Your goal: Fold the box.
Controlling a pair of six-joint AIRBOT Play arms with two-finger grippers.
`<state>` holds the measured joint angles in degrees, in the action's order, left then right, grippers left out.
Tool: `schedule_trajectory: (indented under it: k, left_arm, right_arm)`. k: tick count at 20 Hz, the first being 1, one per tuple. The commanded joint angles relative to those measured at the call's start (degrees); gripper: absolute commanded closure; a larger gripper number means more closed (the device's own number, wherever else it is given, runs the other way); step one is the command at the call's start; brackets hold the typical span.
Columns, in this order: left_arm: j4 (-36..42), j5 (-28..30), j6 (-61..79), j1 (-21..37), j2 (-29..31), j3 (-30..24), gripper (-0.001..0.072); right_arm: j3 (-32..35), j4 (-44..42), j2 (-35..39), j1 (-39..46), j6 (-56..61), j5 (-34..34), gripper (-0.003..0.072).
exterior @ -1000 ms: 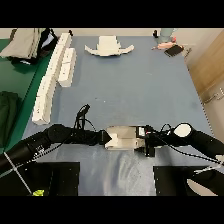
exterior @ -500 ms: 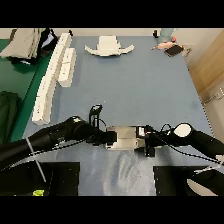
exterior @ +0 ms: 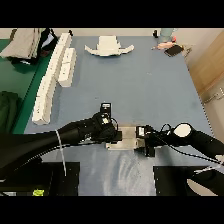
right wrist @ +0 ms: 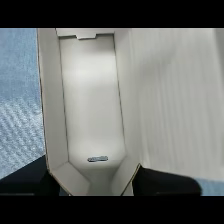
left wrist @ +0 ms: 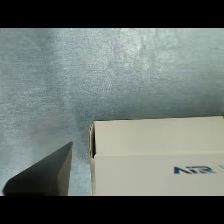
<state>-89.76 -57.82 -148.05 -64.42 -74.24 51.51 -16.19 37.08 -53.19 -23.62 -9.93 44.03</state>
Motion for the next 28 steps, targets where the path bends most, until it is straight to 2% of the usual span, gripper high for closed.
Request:
schedule_trajectory:
  k: [1, 5, 7, 11, 12, 13, 14, 15, 16, 24, 25, 27, 28]
  left_arm:
    - [-1.55, -2.82, -2.05, -0.94, -2.45, 1.99, 0.0291]
    - [-1.51, -2.82, -2.01, -0.96, -3.26, 3.02, 0.0291]
    - [-1.49, -2.82, -1.99, -0.96, -3.26, 3.06, 0.0371]
    - [-1.44, -2.82, -4.07, -1.33, -3.28, 3.06, 0.0378]
    - [-1.38, -2.80, -4.59, -1.53, -3.28, 3.06, 0.0438]
    - [-1.42, -2.82, -4.55, -1.68, -3.28, 3.08, 0.0538]
    - [-1.40, -2.82, -4.55, -1.92, -3.28, 3.08, 0.0605]
    - [-1.42, -2.86, -4.63, -2.05, -3.28, 3.08, 0.0606]
    - [-1.60, -2.86, -4.85, -2.40, -3.28, 3.08, 0.0692]
    - [-1.62, -6.10, -4.48, -2.73, -3.26, 3.08, 0.0689]
    - [-1.60, -6.12, -4.24, -2.73, -3.26, 3.10, 0.0667]
    - [-1.60, -6.12, -4.33, -2.73, -3.19, 3.19, 0.0201]
    - [-1.62, -6.27, -4.33, -2.64, -3.19, 3.32, 0.0175]
  right_arm:
    - [-0.07, 0.00, 0.04, -0.02, 0.02, 0.02, 0.0179]
    - [-0.07, 0.00, 0.04, -0.02, 0.00, 0.02, 0.0179]
    - [-0.07, 0.02, 0.04, -0.02, 0.02, 0.02, 0.0179]
    - [-0.07, 0.00, 0.04, -0.04, 0.02, 0.02, 0.0179]
    - [-0.07, 0.02, 0.04, -0.02, 0.02, 0.02, 0.0179]
    - [-0.07, 0.02, 0.04, -0.02, 0.00, 0.02, 0.0179]
    - [-0.07, 0.00, 0.04, -0.04, 0.00, 0.02, 0.0179]
    - [-0.07, 0.02, 0.04, -0.02, 0.02, 0.02, 0.0179]
    - [-0.07, 0.02, 0.04, -0.02, 0.00, 0.02, 0.0179]
    - [-0.07, 0.00, 0.04, -0.02, 0.00, 0.02, 0.0179]
    - [-0.07, 0.02, 0.04, -0.04, 0.00, 0.02, 0.0179]
    - [-0.07, 0.00, 0.04, -0.02, 0.02, 0.02, 0.0179]
    - [-0.07, 0.02, 0.04, -0.02, 0.00, 0.02, 0.0179]
